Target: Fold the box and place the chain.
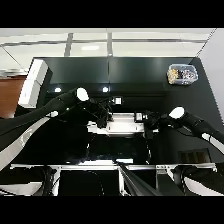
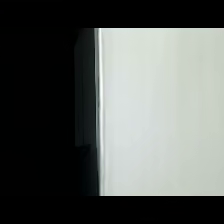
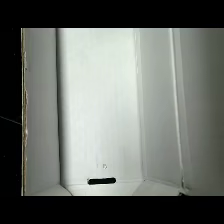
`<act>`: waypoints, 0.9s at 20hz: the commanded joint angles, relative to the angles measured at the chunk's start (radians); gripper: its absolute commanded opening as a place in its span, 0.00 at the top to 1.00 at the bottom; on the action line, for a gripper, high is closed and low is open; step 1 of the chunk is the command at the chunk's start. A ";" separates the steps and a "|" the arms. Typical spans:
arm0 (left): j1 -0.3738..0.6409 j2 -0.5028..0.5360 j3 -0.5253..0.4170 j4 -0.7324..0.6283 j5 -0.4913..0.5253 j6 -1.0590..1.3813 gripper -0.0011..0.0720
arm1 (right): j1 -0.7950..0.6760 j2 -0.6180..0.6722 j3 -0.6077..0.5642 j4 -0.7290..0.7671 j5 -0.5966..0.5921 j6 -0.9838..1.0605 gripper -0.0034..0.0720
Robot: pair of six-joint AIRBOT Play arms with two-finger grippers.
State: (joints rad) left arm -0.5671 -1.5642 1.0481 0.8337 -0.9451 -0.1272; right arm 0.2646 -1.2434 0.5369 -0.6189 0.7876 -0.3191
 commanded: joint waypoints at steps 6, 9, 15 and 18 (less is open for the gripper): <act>0.000 0.000 0.000 0.000 0.000 0.000 0.95 | 0.011 -0.015 0.002 0.016 -0.018 0.000 0.07; 0.000 0.000 0.000 0.000 0.000 0.000 0.95 | 0.011 -0.015 0.002 0.016 -0.023 0.001 0.07; 0.000 0.000 0.000 0.000 0.003 0.000 0.95 | 0.011 -0.015 0.001 0.015 -0.024 0.000 0.07; 0.000 0.000 0.000 0.000 0.003 0.000 0.95 | 0.011 -0.015 0.001 0.012 -0.024 0.001 0.07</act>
